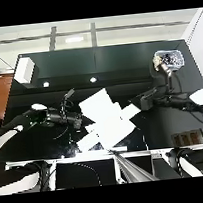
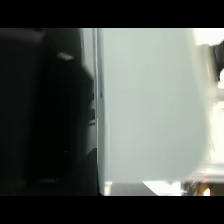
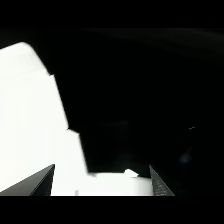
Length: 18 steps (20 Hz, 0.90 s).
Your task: Fold the box and place the chain.
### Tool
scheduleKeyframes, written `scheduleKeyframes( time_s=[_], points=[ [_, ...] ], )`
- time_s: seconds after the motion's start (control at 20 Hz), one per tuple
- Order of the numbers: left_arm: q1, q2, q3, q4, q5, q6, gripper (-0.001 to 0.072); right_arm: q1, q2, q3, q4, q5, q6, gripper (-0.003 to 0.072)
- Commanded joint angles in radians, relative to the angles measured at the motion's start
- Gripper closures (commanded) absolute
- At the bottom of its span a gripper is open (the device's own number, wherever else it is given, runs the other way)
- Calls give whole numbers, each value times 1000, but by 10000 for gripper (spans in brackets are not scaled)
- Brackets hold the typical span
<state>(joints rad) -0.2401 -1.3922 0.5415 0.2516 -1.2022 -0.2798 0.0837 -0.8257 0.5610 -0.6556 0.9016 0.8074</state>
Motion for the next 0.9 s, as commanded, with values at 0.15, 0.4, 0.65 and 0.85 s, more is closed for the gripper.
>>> scheduleKeyframes(
  time_s=[0.15, 0.4, 0.65, 0.85],
  points=[
    [-146, 99, 176, 209, 58, 55, 684, -94, 0, 176, -343, 168, -40, -11],
    [-330, 192, 164, 470, 509, 125, 676, 6, -2, 131, -368, 174, -79, -11],
    [-318, 110, 164, 474, 439, 200, 678, 164, -2, 57, -417, 89, -370, -11],
    [-318, 64, 164, 475, 465, 217, 678, 227, -4, 6, -422, 31, -409, -11]
  ],
)
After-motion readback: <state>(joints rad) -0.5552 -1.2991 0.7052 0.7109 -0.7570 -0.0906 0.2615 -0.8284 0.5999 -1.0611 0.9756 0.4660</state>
